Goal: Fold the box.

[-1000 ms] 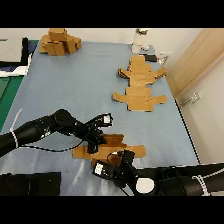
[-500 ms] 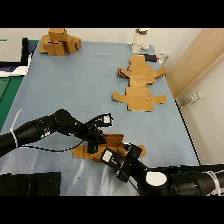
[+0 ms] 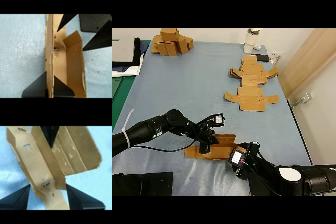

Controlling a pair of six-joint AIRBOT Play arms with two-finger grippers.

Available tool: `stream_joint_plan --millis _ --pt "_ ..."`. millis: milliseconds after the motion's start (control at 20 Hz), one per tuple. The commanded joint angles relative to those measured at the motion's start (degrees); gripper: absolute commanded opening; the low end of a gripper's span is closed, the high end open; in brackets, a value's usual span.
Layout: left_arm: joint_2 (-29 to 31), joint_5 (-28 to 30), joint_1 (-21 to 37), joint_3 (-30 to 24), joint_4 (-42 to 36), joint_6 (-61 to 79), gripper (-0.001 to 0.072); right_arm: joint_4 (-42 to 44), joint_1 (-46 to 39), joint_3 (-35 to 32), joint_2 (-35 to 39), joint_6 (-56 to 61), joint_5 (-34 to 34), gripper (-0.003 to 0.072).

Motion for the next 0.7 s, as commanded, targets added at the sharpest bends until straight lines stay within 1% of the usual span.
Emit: stream_joint_plan --millis 0,150,250,300,400,500,550,650 --pt "0.0 0.0 -0.02 0.0 0.02 0.02 0.0013 -2.75 -0.07 -1.84 1.42 -0.42 1.14 0.072" --pt "0.0 0.02 -0.02 0.0 0.02 0.0 0.0013 -2.86 -2.08 -2.08 1.38 -3.43 1.75 0.072" --pt "0.0 0.0 -0.02 0.0 0.02 0.0 0.0013 -0.24 -5.81 -2.08 1.49 -8.46 4.5 0.0719" --pt "0.0 0.0 -0.02 0.0 0.0 0.0 0.0013 2.47 -8.57 -2.08 1.49 -12.17 6.97 0.0719" --pt "0.0 0.0 -0.02 0.0 0.0 0.0 0.0013 9.6 -15.21 -2.05 1.49 -21.11 11.85 0.0719" --pt "0.0 0.0 -0.02 0.0 0.02 0.0 0.0013 20.22 -23.89 -2.05 1.44 -34.69 16.81 0.0719" --pt "0.0 0.0 -0.02 0.0 0.02 0.0 0.0013 26.03 -28.37 -1.95 1.42 -42.56 18.56 0.0719" --pt "0.0 0.0 -0.02 0.0 0.02 0.0 0.0013 37.29 -36.09 -1.68 0.72 -57.09 19.52 0.0719"
